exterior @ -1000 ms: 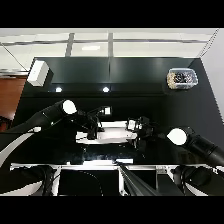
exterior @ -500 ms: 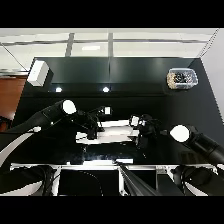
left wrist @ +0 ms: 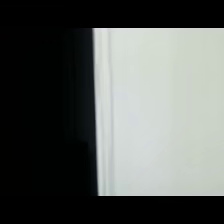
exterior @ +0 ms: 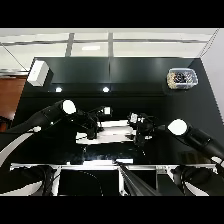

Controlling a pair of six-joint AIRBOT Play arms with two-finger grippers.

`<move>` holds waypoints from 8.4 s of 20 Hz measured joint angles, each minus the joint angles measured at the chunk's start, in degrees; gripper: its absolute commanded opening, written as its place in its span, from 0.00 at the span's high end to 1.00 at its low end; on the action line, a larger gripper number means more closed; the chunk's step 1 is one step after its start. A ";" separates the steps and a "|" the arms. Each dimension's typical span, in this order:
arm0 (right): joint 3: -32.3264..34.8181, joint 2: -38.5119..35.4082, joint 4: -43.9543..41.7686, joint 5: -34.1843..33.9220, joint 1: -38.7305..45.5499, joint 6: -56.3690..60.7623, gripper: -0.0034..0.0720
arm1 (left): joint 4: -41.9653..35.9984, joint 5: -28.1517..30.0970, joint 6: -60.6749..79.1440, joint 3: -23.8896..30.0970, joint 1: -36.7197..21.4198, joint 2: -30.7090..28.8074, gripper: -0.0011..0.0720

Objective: Fold the box and place the chain.

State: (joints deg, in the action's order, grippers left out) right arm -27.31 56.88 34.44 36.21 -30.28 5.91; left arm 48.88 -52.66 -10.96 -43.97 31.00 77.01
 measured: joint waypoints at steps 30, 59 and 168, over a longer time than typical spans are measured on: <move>1.16 10.56 -1.92 0.94 -3.50 -12.13 0.12 | -0.04 0.02 -0.02 0.00 0.15 -0.09 0.95; 1.14 10.71 -1.36 -0.76 -3.32 -12.39 0.31 | 5.20 -4.52 -8.17 -0.42 0.04 -5.09 0.46; 1.22 10.73 -1.55 -0.07 -3.32 -14.51 0.31 | 13.51 -12.09 -55.60 16.96 -35.95 -24.63 0.94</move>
State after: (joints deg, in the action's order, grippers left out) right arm -26.09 67.61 32.88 36.14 -33.61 -8.60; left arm 62.39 -64.75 -66.57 -27.00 -4.95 52.38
